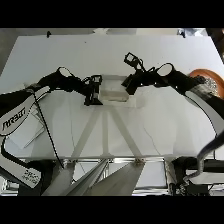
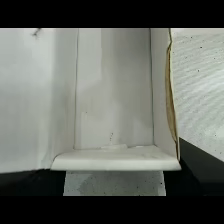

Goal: Fold the box and place the chain.

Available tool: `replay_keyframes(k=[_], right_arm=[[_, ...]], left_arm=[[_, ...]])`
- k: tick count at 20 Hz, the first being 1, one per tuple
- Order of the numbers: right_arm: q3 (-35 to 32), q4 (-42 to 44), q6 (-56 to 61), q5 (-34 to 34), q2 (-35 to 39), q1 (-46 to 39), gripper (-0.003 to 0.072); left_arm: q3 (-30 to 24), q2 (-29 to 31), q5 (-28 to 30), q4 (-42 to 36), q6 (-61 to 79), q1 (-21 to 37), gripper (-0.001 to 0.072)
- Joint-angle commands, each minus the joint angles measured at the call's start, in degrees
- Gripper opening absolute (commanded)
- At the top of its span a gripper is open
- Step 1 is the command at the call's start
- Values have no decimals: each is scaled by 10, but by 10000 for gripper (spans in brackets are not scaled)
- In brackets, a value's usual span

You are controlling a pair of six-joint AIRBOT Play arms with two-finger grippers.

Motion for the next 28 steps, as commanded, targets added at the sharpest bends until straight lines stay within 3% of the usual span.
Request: replay_keyframes(k=[1,3,6,9,11,12,16,20,21,23,25,27,28], right_arm=[[1,-59,3,50,83,0,12],[0,-146,4,96,134,0,53],[0,-217,9,167,156,-13,211],[-9,-217,-15,181,118,-50,248],[-10,-209,-69,179,65,-62,392],[-10,-202,-104,177,36,-62,416],[-10,-98,-240,153,-54,-51,416],[-10,-71,-253,116,-82,-32,399],[-10,-71,-253,116,-84,-29,382],[-10,-71,-253,116,-85,-24,274],[-10,-66,-253,116,-85,-21,255],[-10,-54,-253,117,-85,-20,164],[-10,-47,-253,117,-85,-17,164]], left_arm=[[0,0,-1,0,0,0,323],[0,0,-1,0,0,0,323],[0,0,-1,0,0,0,323],[0,0,-1,0,0,0,323],[0,0,-1,0,0,0,323],[0,0,-1,0,0,0,323],[0,0,-1,0,0,0,323],[0,0,-1,0,0,0,323],[0,0,-1,0,0,0,323],[0,0,-1,0,0,0,323],[0,0,-1,0,0,0,323],[0,0,-1,0,0,0,323],[0,0,-1,0,0,0,323]])
